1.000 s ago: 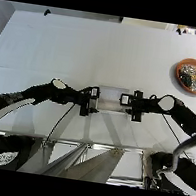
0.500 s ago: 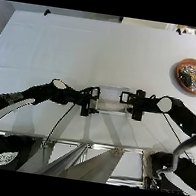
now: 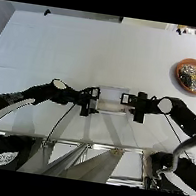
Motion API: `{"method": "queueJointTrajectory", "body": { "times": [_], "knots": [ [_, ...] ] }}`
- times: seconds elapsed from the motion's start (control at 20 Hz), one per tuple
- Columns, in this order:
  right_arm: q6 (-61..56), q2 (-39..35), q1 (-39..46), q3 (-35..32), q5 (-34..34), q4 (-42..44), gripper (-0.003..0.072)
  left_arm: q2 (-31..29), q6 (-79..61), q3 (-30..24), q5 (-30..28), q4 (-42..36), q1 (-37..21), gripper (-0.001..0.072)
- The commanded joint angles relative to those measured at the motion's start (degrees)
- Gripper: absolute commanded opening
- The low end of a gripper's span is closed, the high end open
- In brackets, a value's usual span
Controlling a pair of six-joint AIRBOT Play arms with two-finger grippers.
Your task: Fold the box and place the chain.
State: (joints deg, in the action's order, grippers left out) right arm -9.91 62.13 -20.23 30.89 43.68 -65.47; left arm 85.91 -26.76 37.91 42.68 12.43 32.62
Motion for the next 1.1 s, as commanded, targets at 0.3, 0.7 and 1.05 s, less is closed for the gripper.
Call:
{"method": "queueJointTrajectory", "body": {
  "times": [0.3,0.7,1.05],
  "knots": [
    [5.92,0.02,0.0,0.04,-0.11,9.7,0.0158,-0.02,0.02,0.02,-0.02,0.02,-0.02,0.0209],
    [7.67,1.84,0.0,0.04,-0.52,14.47,0.0161,-0.02,0.02,0.02,-0.02,0.02,-0.02,0.0209],
    [10.4,3.96,-0.04,0.04,-2.6,19.15,0.0423,-0.02,0.02,0.02,-0.02,0.02,-0.02,0.0209]
  ]
}}
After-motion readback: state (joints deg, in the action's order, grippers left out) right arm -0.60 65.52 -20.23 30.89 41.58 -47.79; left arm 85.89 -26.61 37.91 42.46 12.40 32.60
